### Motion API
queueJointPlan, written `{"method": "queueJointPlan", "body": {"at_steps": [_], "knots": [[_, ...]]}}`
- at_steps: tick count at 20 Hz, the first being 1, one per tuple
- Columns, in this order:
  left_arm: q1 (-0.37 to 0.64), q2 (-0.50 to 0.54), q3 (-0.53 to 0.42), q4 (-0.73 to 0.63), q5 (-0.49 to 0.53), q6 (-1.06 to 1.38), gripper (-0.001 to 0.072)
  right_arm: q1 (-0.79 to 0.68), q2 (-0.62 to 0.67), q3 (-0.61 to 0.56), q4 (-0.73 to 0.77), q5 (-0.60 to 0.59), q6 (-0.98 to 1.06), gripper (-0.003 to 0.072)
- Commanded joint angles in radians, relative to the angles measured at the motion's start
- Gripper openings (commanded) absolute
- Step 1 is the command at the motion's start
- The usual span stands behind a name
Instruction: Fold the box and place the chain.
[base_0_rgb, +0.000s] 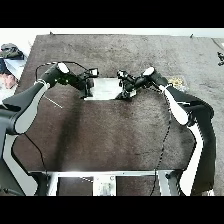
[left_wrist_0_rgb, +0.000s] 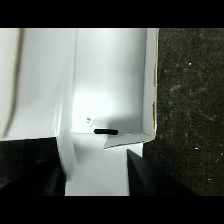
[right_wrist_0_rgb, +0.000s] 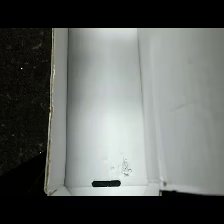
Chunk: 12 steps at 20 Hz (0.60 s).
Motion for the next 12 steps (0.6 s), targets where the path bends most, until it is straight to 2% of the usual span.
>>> {"method": "queueJointPlan", "body": {"at_steps": [1,5,6,8,10,12], "knots": [[0.001,-0.006,0.0,-0.004,-0.008,0.008,0.0303,-0.001,0.0,0.0,0.0,0.0,0.001,0.0279],[0.001,-0.006,0.001,-0.004,-0.023,0.008,0.0292,-0.001,0.0,0.0,0.0,0.0,0.0,0.0279],[0.001,-0.006,0.001,-0.006,-0.03,0.008,0.0236,-0.001,0.0,0.0,0.0,0.0,0.0,0.0279],[0.001,-0.006,0.001,-0.029,-0.03,0.009,0.0234,-0.001,0.0,0.0,0.0,0.0,0.0,0.0279],[0.001,-0.008,0.001,-0.069,-0.029,0.017,0.0131,-0.001,0.0,0.0,0.0,0.0,0.0,0.0279],[0.001,-0.009,0.001,-0.111,-0.027,0.045,0.0131,-0.001,0.0,0.0,0.0,0.0,0.0,0.0279]]}}
